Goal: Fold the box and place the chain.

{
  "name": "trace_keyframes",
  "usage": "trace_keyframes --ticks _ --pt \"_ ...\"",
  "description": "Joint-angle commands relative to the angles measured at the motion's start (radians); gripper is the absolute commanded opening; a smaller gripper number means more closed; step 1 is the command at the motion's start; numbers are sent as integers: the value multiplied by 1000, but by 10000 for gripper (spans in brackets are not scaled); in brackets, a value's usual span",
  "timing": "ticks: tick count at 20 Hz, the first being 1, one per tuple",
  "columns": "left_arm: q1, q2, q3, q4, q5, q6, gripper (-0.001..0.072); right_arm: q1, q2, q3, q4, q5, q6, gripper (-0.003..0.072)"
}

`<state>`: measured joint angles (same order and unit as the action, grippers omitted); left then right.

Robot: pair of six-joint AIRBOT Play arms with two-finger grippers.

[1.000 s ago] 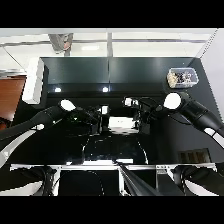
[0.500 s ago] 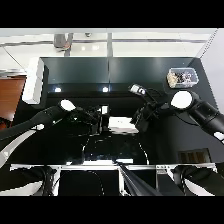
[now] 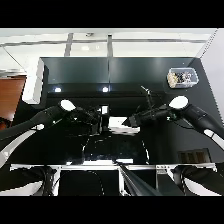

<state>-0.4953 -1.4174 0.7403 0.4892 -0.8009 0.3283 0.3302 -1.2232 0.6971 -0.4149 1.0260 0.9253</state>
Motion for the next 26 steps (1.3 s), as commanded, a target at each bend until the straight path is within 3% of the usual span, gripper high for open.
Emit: trace_keyframes --ticks 1,5,9,13,17,18,20,23,26 --pt "0 0 1 0 0 0 351 -6 -70 -8 24 -18 11 17" --pt "0 0 1 0 0 0 351 -6 -113 -8 -76 -34 60 16" --pt "0 0 1 0 0 0 351 -6 -115 -8 -76 -53 56 16" --pt "0 0 1 -4 0 0 351 -6 -100 32 -81 46 -36 17" --pt "-1 2 3 -82 39 -84 352 -12 33 164 -321 86 18 16" --pt "-3 5 4 -71 47 -113 381 -26 76 191 -415 84 78 16" --pt "-1 35 5 -20 47 -181 720 -82 168 223 -599 90 203 16" --pt "14 160 7 113 10 -287 720 -222 300 224 -796 135 326 16" --pt "2 237 47 48 -24 -309 715 -343 343 221 -791 160 367 16"
